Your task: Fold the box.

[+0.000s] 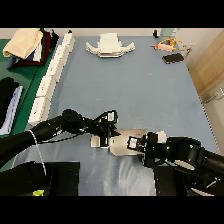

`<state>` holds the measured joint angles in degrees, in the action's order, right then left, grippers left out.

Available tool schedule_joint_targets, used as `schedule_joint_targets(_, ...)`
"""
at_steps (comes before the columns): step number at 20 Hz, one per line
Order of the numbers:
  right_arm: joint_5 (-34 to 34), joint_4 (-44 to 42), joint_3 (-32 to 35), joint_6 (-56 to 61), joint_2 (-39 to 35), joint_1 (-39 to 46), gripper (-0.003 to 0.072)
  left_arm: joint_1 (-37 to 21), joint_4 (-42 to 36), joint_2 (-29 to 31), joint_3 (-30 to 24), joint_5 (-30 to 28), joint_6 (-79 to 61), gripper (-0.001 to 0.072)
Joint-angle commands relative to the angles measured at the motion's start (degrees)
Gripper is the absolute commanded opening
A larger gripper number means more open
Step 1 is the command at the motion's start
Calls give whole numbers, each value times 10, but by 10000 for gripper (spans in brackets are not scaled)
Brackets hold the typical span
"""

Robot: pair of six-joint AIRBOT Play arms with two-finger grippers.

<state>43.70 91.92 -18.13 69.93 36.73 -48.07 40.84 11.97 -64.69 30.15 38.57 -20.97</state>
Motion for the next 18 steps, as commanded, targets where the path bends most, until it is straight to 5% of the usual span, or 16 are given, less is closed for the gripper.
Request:
schedule_joint_targets(1, 8, 100, -24, 143, 0, -5, 572, 0, 0, 0, 0, 0, 0, 19)
schedule_joint_targets(10, 85, 118, -41, 240, -29, -4, 585, 0, 0, 0, 0, 0, 0, 19)
schedule_joint_targets(12, 85, 123, -41, 249, -29, -4, 707, 0, 0, 0, 0, 0, 0, 18)
schedule_joint_targets(18, 79, 149, -41, 235, -28, -3, 714, 0, 0, 0, 0, 0, 0, 18)
